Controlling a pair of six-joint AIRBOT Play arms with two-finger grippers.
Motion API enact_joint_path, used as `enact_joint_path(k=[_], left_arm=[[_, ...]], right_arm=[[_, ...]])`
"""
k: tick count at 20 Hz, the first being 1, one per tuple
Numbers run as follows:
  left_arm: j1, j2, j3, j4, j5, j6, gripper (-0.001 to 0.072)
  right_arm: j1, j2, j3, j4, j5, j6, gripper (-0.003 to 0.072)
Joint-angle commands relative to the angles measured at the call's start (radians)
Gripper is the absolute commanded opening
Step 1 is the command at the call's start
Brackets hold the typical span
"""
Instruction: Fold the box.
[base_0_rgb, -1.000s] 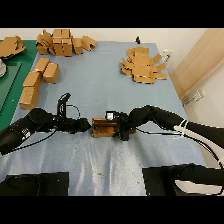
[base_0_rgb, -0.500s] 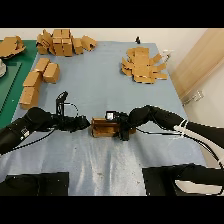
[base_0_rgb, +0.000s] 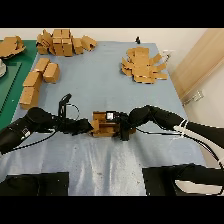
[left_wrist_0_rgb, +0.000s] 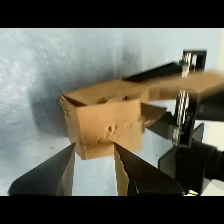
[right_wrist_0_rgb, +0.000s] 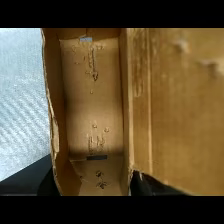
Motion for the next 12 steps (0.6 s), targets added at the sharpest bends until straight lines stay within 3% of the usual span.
enact_joint_path(k=[1,9,12], left_arm=[[-0.065,-0.047,0.001,-0.011,0.029,0.008,0.0393],[-0.076,-0.053,0.018,-0.021,0.096,0.032,0.0390],[-0.090,-0.053,0.060,0.059,0.093,-0.003,0.0368]], right_arm=[[0.000,0.000,0.000,-0.001,-0.001,0.000,0.0540],[0.000,0.000,0.000,-0.001,0.000,0.000,0.0540],[0.000,0.000,0.000,-0.001,0.000,0.000,0.0540]])
